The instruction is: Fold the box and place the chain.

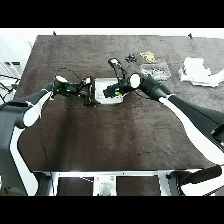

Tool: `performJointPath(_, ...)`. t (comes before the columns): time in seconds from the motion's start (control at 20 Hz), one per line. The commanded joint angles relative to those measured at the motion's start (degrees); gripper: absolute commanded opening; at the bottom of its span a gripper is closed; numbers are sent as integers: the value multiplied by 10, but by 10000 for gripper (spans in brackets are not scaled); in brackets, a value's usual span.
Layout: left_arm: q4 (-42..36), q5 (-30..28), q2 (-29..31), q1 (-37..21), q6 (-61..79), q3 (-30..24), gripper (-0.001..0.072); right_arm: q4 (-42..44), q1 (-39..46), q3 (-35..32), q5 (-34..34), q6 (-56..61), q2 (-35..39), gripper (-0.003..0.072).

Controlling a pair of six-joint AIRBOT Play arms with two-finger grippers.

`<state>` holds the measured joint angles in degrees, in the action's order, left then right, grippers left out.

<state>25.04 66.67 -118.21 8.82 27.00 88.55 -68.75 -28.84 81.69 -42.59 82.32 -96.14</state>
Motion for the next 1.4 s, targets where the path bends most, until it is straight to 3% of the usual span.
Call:
performJointPath(0.0, 0, 0, 0, 0, 0, 0, 531, -8, 18, 1, 6, -1, 1, 412)
performJointPath(0.35, 0, 0, 0, 0, 0, 0, 531, -44, 128, -2, -11, 5, 88, 414)
performJointPath(0.55, 0, 0, 0, 0, 0, 0, 531, -43, 231, -62, 55, 32, 80, 415)
performJointPath(0.6, 0, 0, 0, 0, 0, 0, 531, -37, 259, -77, 84, 53, 72, 419)
performJointPath(0.7, 0, 0, 0, 0, 0, 0, 531, 16, 298, -82, 108, 74, 41, 502)
performJointPath(0.9, 0, 0, 0, 0, 0, 0, 531, 172, 293, -37, 106, -28, -45, 500)
performJointPath(1.2, 0, 0, 0, 0, 0, 0, 531, 193, 278, 42, 111, -25, -128, 494)
performJointPath(1.25, 0, 0, 0, 0, 0, 0, 531, 193, 277, 55, 111, -25, -136, 479)
performJointPath(1.35, 0, 0, 0, 0, 0, 0, 531, 203, 273, 70, 111, -33, -146, 348)
